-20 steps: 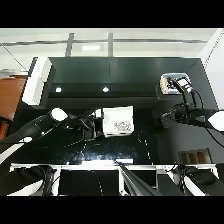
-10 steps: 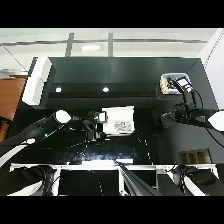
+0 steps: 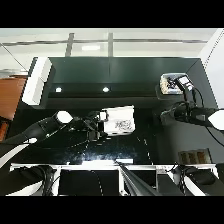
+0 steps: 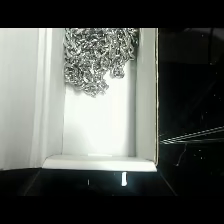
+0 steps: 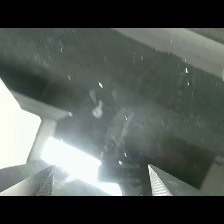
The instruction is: Fold the box and place the chain.
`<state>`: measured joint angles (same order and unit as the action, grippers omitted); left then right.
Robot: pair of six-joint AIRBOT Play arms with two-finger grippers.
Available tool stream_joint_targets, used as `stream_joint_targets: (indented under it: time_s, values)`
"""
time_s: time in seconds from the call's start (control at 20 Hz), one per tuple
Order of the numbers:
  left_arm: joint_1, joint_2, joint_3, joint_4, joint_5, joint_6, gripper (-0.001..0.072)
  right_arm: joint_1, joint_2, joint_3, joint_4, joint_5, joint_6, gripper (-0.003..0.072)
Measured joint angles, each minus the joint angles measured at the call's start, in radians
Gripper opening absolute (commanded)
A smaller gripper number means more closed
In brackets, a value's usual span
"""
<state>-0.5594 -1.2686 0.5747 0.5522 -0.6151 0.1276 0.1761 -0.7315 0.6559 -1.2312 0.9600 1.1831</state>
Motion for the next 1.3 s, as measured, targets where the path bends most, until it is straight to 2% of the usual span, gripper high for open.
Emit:
stream_joint_targets:
  time_s: [0.15,0.3,0.5,0.65,0.9,1.3]
  values:
    - [0.0,0.0,0.001,0.001,-0.007,-0.003,0.0408,0.006,-0.081,0.077,0.038,-0.01,0.02,0.0711]
    - [0.0,0.0,0.001,0.005,-0.026,-0.003,0.0407,0.049,-0.224,0.206,0.066,0.009,0.013,0.071]
    - [0.0,0.0,0.003,0.011,-0.045,-0.003,0.0408,0.131,-0.445,0.394,0.098,0.051,-0.064,0.0711]
    - [0.0,0.0,0.004,0.012,-0.049,-0.004,0.0408,0.174,-0.558,0.481,0.167,0.132,-0.198,0.0711]
    - [0.0,0.0,0.004,0.013,-0.05,-0.005,0.0408,0.2,-0.613,0.523,0.242,0.245,-0.387,0.071]
    - [0.0,0.0,0.004,0.013,-0.05,-0.005,0.0408,0.212,-0.625,0.528,0.314,0.369,-0.497,0.0712]
